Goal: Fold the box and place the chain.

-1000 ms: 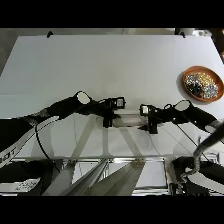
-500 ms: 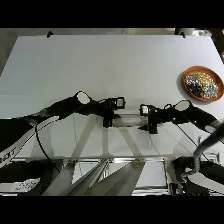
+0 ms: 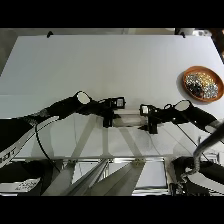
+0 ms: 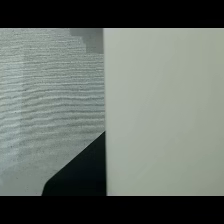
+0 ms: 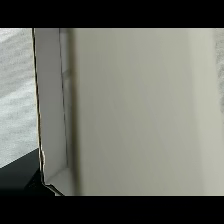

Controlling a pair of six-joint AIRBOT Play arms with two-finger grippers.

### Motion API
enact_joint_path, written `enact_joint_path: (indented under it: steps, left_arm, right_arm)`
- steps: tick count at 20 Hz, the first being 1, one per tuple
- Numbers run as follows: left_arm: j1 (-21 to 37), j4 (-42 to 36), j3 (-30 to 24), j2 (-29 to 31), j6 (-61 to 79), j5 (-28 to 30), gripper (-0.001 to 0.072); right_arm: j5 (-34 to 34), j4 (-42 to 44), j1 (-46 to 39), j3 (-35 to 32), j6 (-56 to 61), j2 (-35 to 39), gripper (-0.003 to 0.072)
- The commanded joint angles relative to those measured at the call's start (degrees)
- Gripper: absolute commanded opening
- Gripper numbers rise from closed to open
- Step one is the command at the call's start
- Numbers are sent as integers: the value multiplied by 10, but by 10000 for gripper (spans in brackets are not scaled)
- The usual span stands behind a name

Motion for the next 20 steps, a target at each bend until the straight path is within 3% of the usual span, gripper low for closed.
enact_joint_path:
  steps: [1, 4, 5, 6, 7, 10, 11, 13, 16, 20]
  left_arm:
    - [0, 0, 0, 0, 0, 0, 9]
    - [0, 0, 0, 1, 0, 0, 16]
    - [1, 0, 0, 2, 0, 0, 82]
    - [1, 0, 0, 7, 0, 0, 228]
    - [1, 0, 0, 12, 0, 0, 301]
    - [2, 3, 0, 35, -1, 0, 302]
    - [1, 3, 0, 45, -1, 0, 339]
    - [2, 9, 0, 63, -17, 0, 567]
    - [2, 123, 0, 93, -115, -3, 597]
    - [2, 353, 0, 162, -404, -41, 596]
  right_arm:
    - [0, 0, 0, 1, 0, 0, 463]
    - [0, 0, 0, 1, 0, 0, 463]
    - [0, 0, 0, 1, 0, 0, 463]
    - [0, 0, 0, 1, 0, 0, 463]
    - [0, 0, 0, 1, 0, 0, 463]
    - [0, 0, 0, 1, 0, 0, 463]
    - [0, 0, 0, 1, 0, 0, 463]
    - [0, 0, 0, 1, 0, 0, 463]
    - [0, 0, 0, 1, 0, 0, 463]
    - [0, 0, 0, 1, 0, 0, 463]
